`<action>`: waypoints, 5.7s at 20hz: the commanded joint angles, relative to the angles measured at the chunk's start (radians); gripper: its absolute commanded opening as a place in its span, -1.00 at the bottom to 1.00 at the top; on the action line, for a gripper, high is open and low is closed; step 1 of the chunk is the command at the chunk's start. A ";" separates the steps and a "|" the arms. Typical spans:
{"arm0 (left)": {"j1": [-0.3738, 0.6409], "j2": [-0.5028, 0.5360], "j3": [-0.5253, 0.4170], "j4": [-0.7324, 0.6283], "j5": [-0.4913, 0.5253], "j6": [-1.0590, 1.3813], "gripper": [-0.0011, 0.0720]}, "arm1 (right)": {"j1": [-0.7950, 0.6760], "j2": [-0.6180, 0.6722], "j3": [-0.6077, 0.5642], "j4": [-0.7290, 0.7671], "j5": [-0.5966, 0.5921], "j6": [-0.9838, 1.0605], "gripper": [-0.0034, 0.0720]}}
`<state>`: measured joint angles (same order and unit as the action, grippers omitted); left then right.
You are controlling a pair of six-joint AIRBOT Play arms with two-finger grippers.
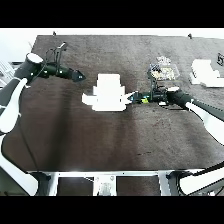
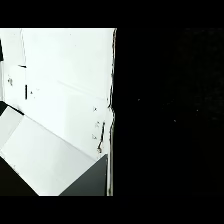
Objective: Fold the box and place the chain.
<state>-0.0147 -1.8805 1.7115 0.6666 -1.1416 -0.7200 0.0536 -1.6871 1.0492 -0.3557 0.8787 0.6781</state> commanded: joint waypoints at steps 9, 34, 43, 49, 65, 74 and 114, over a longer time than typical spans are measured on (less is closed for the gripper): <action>-0.114 -0.209 0.209 0.105 -0.050 -0.090 0.65 | 0.001 0.000 0.001 0.000 0.000 -0.028 -0.90; -0.125 -0.250 0.213 0.043 -0.116 -0.144 0.40 | 0.001 0.000 0.001 0.001 0.001 -0.030 -0.89; -0.192 -0.250 0.211 0.053 -0.062 -0.113 0.39 | 0.000 0.000 0.001 0.005 0.004 -0.037 -0.89; -0.187 -0.257 0.211 0.038 -0.088 -0.113 0.31 | 0.000 0.000 0.001 0.004 0.004 -0.037 -0.89; -0.135 -0.304 0.211 -0.127 -0.168 -0.072 0.09 | 0.001 0.000 0.001 0.005 0.004 -0.047 -0.89; -0.138 -0.320 0.212 -0.133 -0.177 -0.057 -0.31 | 0.000 0.000 0.001 0.005 0.004 -0.047 -0.89; -0.189 -0.222 -0.080 -0.450 -0.026 1.093 -0.93 | -0.275 0.290 -0.087 0.008 0.026 -0.142 -0.12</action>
<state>-0.2024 -2.1094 1.6581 0.2356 -1.2022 0.3111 -0.2230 -1.3975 0.9638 -0.3477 0.9157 0.5426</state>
